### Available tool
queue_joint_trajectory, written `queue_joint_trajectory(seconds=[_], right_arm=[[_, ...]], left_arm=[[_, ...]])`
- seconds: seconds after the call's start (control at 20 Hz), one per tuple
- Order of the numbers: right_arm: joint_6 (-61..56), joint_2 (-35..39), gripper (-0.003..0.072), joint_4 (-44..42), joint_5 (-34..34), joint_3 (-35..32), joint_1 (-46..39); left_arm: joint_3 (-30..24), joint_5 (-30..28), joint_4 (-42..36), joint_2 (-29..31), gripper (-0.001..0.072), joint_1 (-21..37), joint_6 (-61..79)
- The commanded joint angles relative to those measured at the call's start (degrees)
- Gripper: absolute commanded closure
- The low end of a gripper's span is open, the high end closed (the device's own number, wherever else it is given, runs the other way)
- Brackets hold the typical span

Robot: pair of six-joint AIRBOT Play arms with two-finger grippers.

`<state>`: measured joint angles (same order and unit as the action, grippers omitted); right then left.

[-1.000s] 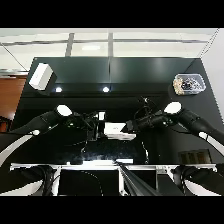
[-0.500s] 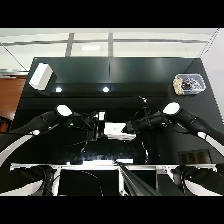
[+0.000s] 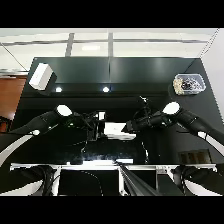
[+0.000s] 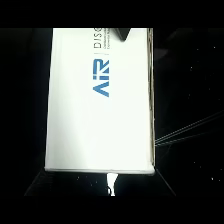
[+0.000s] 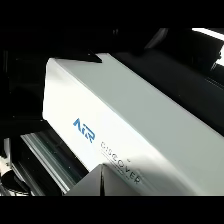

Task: Fold the box and place the chain.

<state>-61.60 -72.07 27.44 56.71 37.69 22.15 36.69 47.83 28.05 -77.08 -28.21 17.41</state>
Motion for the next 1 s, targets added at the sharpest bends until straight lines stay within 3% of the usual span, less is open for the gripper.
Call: queue_joint_trajectory(seconds=[0.0,0.15,0.2,0.3,0.45,0.65,0.8,0.95], right_arm=[[1.8,0.7,0.0679,0.0,12.7,3.8,-2.2],[-1.2,4.3,0.0679,3.3,24.7,9.7,-8.6],[-1.3,7.0,0.0679,4.9,26.3,11.2,-11.5],[-3.0,12.2,0.0679,9.7,27.6,12.3,-17.3],[-4.0,19.1,0.0679,17.8,29.9,12.3,-26.8],[-4.0,21.6,0.0678,22.8,27.6,11.8,-33.8],[-4.0,21.6,0.0678,22.0,21.8,9.7,-34.2],[-4.2,21.6,0.0678,19.8,18.9,8.7,-34.2]], left_arm=[[0.0,0.6,0.0,0.0,0.0311,0.0,0.2],[0.0,0.7,0.0,0.0,0.0306,0.0,0.2],[0.0,0.6,0.1,0.3,0.0261,0.0,0.2],[0.0,0.6,1.4,1.8,-0.0011,0.2,-1.1],[0.2,1.1,6.0,5.7,-0.0011,1.7,-9.9],[0.2,8.0,9.5,12.6,-0.0011,3.7,-17.3],[1.8,9.2,9.2,13.8,-0.0009,0.7,-22.3],[5.4,5.1,9.2,10.7,-0.0007,-5.1,-23.5]])
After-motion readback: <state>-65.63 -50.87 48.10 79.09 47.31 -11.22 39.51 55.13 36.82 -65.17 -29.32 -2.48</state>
